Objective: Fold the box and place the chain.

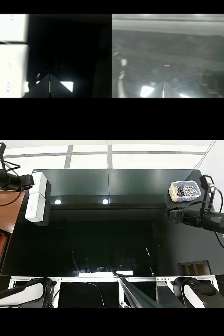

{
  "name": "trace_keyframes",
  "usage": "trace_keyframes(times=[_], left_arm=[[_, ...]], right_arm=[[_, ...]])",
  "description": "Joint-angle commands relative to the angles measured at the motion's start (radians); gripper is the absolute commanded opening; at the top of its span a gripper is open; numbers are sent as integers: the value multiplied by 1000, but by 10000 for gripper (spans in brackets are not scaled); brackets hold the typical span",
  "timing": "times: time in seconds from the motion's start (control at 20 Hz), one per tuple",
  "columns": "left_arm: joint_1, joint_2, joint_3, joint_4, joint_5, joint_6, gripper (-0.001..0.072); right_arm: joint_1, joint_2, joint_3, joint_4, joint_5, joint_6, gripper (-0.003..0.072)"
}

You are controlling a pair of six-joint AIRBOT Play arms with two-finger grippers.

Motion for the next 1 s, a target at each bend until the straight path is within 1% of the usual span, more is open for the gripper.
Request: trace_keyframes(times=[0.0, 0.1, 0.2, 0.25, 0.35, 0.45, 0.5, 0.6, 0.95], left_arm=[[-103, 150, -124, -99, 7, 19, 28], [-188, 296, -297, -100, 136, 71, 29], [-239, 449, -483, -101, 246, 79, 29], [-249, 527, -575, -100, 285, 79, 29], [-247, 656, -729, -101, 348, 80, 30], [-246, 747, -833, -100, 402, 79, 30], [-246, 776, -863, -100, 418, 79, 30], [-246, 803, -893, -101, 418, 79, 29], [-247, 797, -899, -101, 420, 79, 29]], right_arm=[[8, 0, -68, -157, -92, 6, 16], [8, 0, -73, -199, -74, 6, 17], [8, 0, -73, -194, -65, 6, 17], [8, 0, -73, -195, -65, 6, 17], [8, 0, -73, -195, -65, 6, 17], [8, 0, -73, -195, -65, 6, 17], [8, 0, -73, -195, -65, 6, 17], [8, 0, -73, -195, -65, 6, 17], [8, 0, -73, -195, -65, 6, 17]])
